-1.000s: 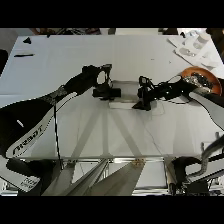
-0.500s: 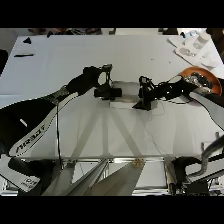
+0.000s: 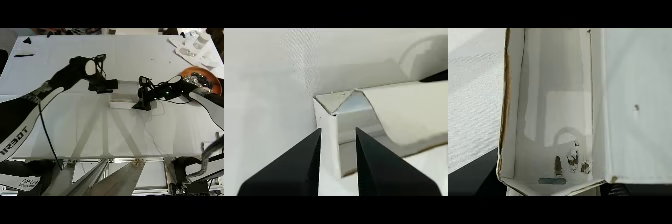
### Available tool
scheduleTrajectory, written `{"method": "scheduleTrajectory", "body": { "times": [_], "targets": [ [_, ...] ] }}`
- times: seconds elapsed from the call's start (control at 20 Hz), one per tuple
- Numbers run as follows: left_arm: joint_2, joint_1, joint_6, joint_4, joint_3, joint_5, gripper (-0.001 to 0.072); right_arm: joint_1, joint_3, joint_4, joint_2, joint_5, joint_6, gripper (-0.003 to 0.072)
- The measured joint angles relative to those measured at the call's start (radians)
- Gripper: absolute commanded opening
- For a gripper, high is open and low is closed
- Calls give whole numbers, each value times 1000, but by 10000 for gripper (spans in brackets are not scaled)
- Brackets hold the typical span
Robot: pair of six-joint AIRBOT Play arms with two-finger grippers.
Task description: Fold the box and place the chain.
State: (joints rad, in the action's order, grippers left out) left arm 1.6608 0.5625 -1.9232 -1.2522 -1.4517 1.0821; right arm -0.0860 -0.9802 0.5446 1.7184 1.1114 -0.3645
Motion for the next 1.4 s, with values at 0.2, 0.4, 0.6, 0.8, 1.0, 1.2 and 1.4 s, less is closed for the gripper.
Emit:
{"method": "scheduleTrajectory", "body": {
  "times": [0.2, 0.4, 0.6, 0.8, 1.0, 1.2, 1.4],
  "targets": [
    [-74, -80, 182, 34, 0, 54, 237, 0, 0, 0, 0, 0, 0, 403],
    [-119, -197, 575, 129, 2, 130, 329, 0, 0, 0, 0, 0, 0, 403],
    [-130, -340, 1128, 365, 34, 211, 515, 0, 0, 0, 0, 0, 0, 403],
    [-98, -433, 1600, 513, 90, 209, 655, 0, 0, 0, 0, 0, 0, 403],
    [25, -466, 1977, 598, 114, 242, 657, 0, 0, 1, 0, 0, 0, 403],
    [140, -441, 2212, 679, 121, 305, 697, 0, 0, 0, 0, 0, 0, 403],
    [192, -386, 2291, 727, 123, 317, 699, 0, 0, 1, 0, 0, 0, 403]
  ]
}}
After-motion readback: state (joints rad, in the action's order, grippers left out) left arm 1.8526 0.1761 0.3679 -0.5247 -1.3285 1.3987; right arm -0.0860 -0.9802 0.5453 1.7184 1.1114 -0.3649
